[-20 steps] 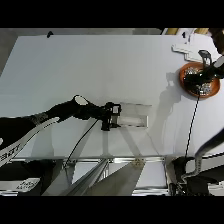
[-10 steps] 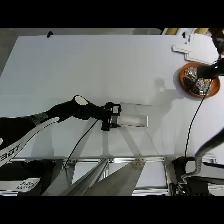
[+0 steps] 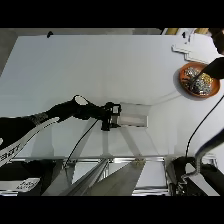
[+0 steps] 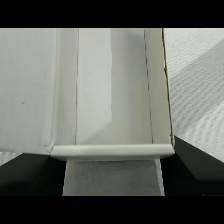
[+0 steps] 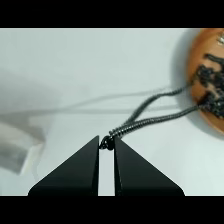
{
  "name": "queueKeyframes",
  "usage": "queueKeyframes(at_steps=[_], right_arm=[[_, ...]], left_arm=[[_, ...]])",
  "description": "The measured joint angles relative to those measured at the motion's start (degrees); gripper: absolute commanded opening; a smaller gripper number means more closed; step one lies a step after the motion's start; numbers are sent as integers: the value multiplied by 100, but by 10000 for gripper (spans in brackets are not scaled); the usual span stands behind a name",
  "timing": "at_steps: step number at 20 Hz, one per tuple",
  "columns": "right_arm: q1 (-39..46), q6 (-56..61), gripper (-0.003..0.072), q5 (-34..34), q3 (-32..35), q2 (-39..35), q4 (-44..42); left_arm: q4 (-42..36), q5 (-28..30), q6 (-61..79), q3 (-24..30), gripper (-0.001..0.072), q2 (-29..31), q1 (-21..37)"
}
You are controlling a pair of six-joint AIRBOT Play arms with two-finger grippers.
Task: Fold the box and place the chain.
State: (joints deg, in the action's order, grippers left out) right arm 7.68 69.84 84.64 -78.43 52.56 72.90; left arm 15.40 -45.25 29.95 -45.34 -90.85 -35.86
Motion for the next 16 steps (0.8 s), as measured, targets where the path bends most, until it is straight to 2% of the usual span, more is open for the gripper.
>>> queueKeyframes(at_steps=[5,10,13,16], right_arm=[[-1025,334,18,321,157,-758,-184],[-2022,590,18,391,564,-1088,-240],[-2732,737,18,197,1078,-1204,-260],[-3392,874,18,-319,1687,-1252,-260]], left_arm=[[2,0,0,0,149,0,0],[0,0,0,0,149,0,0],[0,2,0,0,149,0,0],[0,0,0,0,149,0,0]])
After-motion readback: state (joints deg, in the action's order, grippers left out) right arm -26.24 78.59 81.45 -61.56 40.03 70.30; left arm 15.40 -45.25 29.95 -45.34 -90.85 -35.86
